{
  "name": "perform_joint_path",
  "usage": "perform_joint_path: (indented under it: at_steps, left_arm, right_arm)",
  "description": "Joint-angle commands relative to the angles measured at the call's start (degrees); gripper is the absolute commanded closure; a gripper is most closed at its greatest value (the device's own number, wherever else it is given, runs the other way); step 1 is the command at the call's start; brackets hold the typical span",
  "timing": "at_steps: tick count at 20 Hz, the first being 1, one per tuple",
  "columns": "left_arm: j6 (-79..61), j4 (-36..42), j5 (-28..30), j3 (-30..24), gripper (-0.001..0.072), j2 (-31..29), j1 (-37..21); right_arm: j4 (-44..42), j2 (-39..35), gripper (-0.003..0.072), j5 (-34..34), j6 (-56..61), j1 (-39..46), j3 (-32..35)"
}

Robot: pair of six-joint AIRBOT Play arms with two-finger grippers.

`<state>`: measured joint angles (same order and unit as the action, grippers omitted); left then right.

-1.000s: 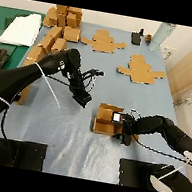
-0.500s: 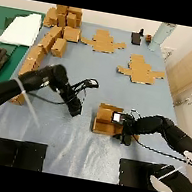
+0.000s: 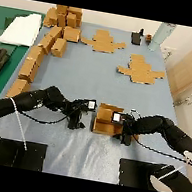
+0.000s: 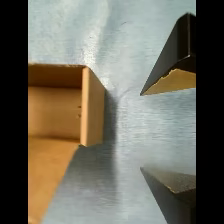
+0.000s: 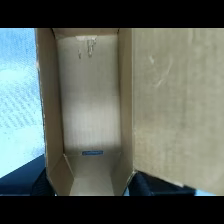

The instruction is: Fold the box.

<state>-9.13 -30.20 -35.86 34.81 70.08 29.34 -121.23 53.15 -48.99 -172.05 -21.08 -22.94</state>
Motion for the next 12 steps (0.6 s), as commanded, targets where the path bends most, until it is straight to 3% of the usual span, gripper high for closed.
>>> perform_joint_path:
  at_steps: [1, 12]
  left_arm:
    - [-8.0, 8.1, 3.4, -0.6, 0.0017, 1.0, 2.3]
    - [-8.5, 10.1, 2.4, -0.6, 0.0017, 1.4, 5.6]
  right_arm:
    - [0.0, 0.0, 0.0184, 0.0, 0.0, 0.0, 0.0]
    - [0.0, 0.0, 0.0183, 0.0, 0.0, 0.0, 0.0]
